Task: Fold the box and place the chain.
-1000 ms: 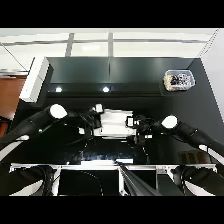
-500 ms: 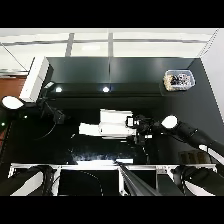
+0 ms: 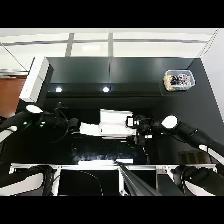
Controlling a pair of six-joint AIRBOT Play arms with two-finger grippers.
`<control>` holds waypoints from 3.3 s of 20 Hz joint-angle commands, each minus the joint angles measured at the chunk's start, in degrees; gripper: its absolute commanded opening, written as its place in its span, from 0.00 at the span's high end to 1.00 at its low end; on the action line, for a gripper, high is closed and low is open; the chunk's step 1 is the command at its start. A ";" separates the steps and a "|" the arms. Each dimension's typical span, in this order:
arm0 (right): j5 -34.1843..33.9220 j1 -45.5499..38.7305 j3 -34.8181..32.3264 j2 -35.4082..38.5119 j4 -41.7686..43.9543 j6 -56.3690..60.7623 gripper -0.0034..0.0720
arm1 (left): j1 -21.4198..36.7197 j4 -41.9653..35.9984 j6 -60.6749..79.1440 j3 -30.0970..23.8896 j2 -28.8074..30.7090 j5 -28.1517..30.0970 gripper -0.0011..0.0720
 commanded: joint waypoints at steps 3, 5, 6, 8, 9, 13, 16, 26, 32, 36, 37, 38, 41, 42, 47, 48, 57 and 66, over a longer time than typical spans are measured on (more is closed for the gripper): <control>0.02 0.00 0.02 0.00 0.02 0.02 0.33 | -5.79 -3.26 6.91 2.93 -0.13 3.04 0.95; 0.02 -0.02 0.02 0.00 0.00 0.02 0.33 | -2.80 -3.28 7.48 3.17 2.86 2.19 0.94; 0.00 -0.02 0.02 0.00 0.02 0.02 0.33 | -1.29 -3.28 7.91 3.17 4.31 1.07 0.84; 0.02 -0.02 0.02 0.00 0.00 0.02 0.33 | 0.07 -3.30 9.40 3.17 5.90 -3.72 0.01; 0.00 -0.02 0.02 0.00 0.00 0.02 0.33 | -0.04 -3.06 9.86 3.17 6.12 -5.60 0.02; 0.00 -0.02 0.02 0.00 0.00 0.02 0.33 | -5.16 -3.45 9.44 3.19 6.12 -2.69 0.02; 0.00 -0.02 0.02 0.00 0.00 0.02 0.33 | -10.38 -4.61 9.09 4.07 6.12 1.75 0.02; -0.02 -0.02 0.02 0.00 0.02 0.04 0.33 | -24.70 12.24 -22.53 10.84 6.10 14.32 0.07; -0.04 -0.02 0.02 0.00 0.00 0.02 0.33 | -34.10 28.81 -45.16 15.34 5.55 16.13 0.18; -0.04 -0.02 0.02 0.00 0.00 0.02 0.33 | -35.21 28.68 -47.50 15.89 5.38 15.87 0.20; -0.02 0.00 0.02 0.00 0.02 0.02 0.33 | -35.23 28.65 -47.78 15.96 5.11 15.26 0.20; -0.02 -0.02 0.02 0.00 0.00 0.02 0.33 | -35.23 28.63 -47.95 16.13 4.70 13.99 0.20; -0.02 0.00 0.02 0.00 0.02 0.02 0.33 | -35.26 28.87 -49.18 17.40 3.10 8.55 0.20; -0.02 -0.02 0.02 0.00 0.02 0.02 0.33 | -35.54 29.62 -50.47 17.57 2.82 8.55 0.20; -0.02 0.00 0.02 0.00 0.02 0.02 0.33 | -40.98 43.21 -59.65 21.77 0.90 6.03 0.23; -0.02 0.00 0.02 0.00 0.02 0.02 0.33 | -42.21 45.51 -61.57 23.19 -0.11 5.03 0.24; 0.02 -0.02 0.02 0.00 0.02 0.02 0.33 | -44.61 47.41 -68.48 26.67 -5.46 2.08 0.46; 0.02 -0.02 0.00 0.00 0.02 0.04 0.33 | -44.61 45.70 -68.63 26.67 -6.25 2.43 0.94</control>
